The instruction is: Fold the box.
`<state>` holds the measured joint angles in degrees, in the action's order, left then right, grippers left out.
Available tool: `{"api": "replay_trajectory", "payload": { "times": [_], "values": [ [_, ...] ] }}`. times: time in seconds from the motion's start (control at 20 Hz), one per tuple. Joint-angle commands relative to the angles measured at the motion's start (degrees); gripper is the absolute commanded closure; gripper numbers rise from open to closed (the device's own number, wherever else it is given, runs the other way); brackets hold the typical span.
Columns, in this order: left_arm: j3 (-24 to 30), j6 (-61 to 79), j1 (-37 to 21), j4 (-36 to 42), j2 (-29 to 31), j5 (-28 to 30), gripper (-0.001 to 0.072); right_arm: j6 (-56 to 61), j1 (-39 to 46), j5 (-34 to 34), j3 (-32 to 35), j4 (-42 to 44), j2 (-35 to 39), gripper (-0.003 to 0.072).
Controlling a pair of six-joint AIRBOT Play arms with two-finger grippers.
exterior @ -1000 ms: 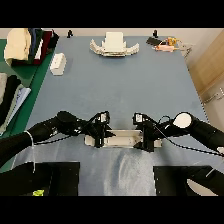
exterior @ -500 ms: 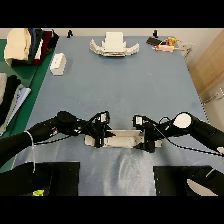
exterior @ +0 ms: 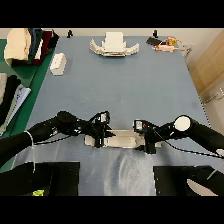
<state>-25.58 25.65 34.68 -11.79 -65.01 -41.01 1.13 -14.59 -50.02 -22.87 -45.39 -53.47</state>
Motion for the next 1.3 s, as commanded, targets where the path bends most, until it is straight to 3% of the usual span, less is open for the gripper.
{"api": "replay_trajectory", "payload": {
  "times": [0.0, 0.45, 0.5, 0.8, 0.9, 1.25],
  "values": [
    [-0.1, 0.0, 0.0, 0.0, 0.0, 0.0, 0.0695, -4.7, 0.2, 3.2, 2.0, 3.2, 0.0, -0.0018],
    [-0.1, 0.0, 0.0, 0.0, 0.0, 0.0, 0.0695, -7.4, 1.7, 4.6, 4.0, 5.9, -0.5, 0.0007],
    [-0.1, 0.0, 0.0, 0.0, 0.0, 0.0, 0.0695, -7.7, 1.7, 4.6, 4.2, 6.1, -0.5, 0.0056],
    [-0.1, 0.0, 0.0, 0.0, 0.0, 0.0, 0.0695, -9.7, 1.6, 4.7, 4.3, 6.3, -0.6, 0.0074],
    [-0.1, 0.0, 0.0, 0.0, 0.0, 0.0, 0.0695, -10.6, 1.6, 5.1, 4.3, 6.2, -0.6, 0.0193],
    [-0.1, 0.0, 0.0, 0.0, 0.0, 0.0, 0.0694, -10.8, 1.6, 5.1, 4.3, 6.2, -0.6, 0.0192]
  ]
}}
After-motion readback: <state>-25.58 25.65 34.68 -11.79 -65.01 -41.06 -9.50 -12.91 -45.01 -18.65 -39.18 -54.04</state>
